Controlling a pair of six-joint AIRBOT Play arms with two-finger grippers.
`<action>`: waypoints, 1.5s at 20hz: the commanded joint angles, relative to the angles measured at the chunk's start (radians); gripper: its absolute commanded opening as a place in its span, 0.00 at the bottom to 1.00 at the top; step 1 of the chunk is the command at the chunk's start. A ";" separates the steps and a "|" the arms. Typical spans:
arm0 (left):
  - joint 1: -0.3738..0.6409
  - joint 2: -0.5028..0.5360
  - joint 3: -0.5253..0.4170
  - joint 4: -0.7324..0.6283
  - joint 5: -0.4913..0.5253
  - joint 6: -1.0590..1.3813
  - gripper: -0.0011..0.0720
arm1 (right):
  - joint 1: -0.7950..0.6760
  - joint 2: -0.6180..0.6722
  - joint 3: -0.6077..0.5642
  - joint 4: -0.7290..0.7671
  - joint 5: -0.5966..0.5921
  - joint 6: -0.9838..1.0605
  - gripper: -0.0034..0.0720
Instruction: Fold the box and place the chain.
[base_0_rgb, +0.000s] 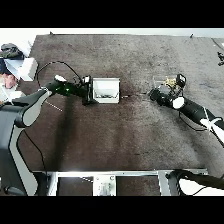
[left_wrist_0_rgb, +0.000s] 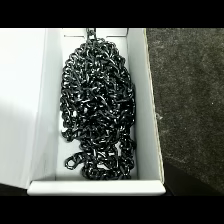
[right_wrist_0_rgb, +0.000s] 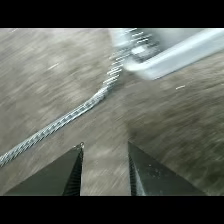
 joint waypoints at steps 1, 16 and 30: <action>0.000 0.000 0.000 0.000 0.000 0.000 0.55 | -0.014 -0.107 0.044 0.068 -0.069 0.005 0.48; 0.000 0.000 0.000 0.000 0.000 0.000 0.55 | 0.236 0.109 0.229 0.039 -0.032 -0.102 0.03; 0.000 0.000 0.000 0.000 0.000 0.000 0.55 | 0.592 0.158 0.231 0.052 -0.362 0.036 0.03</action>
